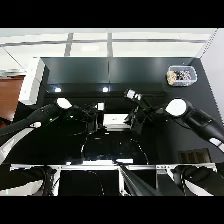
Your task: Fold the box and place the chain.
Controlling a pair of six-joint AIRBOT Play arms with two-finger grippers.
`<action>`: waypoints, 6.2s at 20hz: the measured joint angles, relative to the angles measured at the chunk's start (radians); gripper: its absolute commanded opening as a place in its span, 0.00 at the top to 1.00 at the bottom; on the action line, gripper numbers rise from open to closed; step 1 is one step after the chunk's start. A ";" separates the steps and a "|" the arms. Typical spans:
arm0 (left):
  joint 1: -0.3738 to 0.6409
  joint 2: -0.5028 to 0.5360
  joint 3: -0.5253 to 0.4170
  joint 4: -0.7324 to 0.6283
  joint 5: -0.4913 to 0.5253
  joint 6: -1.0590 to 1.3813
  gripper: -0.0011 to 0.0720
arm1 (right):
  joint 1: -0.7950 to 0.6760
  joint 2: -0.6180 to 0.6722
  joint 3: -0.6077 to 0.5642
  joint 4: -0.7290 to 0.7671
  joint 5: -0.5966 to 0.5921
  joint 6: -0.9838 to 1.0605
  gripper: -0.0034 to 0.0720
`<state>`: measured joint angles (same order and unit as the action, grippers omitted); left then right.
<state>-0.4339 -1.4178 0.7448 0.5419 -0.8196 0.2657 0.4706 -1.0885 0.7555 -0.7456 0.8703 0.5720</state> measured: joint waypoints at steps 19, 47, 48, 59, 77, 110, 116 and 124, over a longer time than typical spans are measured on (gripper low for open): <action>0.001 0.000 0.000 0.000 0.000 -0.002 0.32 | -0.008 -0.196 -0.056 0.207 -0.129 0.716 0.93; -0.174 -0.048 0.351 0.323 -0.113 -0.674 0.01 | -0.275 0.249 0.090 -0.510 0.373 1.039 0.93; -0.183 -0.059 0.358 0.333 -0.115 -0.692 0.01 | -0.275 0.249 0.090 -0.510 0.373 1.042 0.93; -0.232 -0.088 0.383 0.367 -0.158 -0.767 0.01 | -0.275 0.249 0.090 -0.515 0.374 1.048 0.93; -0.297 -0.096 0.463 0.729 -0.208 -1.177 0.50 | -0.275 0.249 0.090 -0.513 0.375 1.054 0.93; 0.957 0.163 0.282 0.943 -0.297 -1.426 0.50 | -0.275 0.249 0.088 -0.504 0.308 1.056 0.93; 0.957 0.140 0.284 0.874 -0.255 -1.401 0.00 | -0.275 0.249 0.088 -0.504 0.286 1.056 0.93; 0.938 0.165 0.471 0.599 -0.444 -1.444 0.95 | -0.275 0.249 0.086 -0.489 0.222 1.052 0.93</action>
<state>0.5041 -1.2530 1.2156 1.1404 -1.2640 -1.1782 0.1959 -0.8391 0.8417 -1.2346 1.0924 1.6241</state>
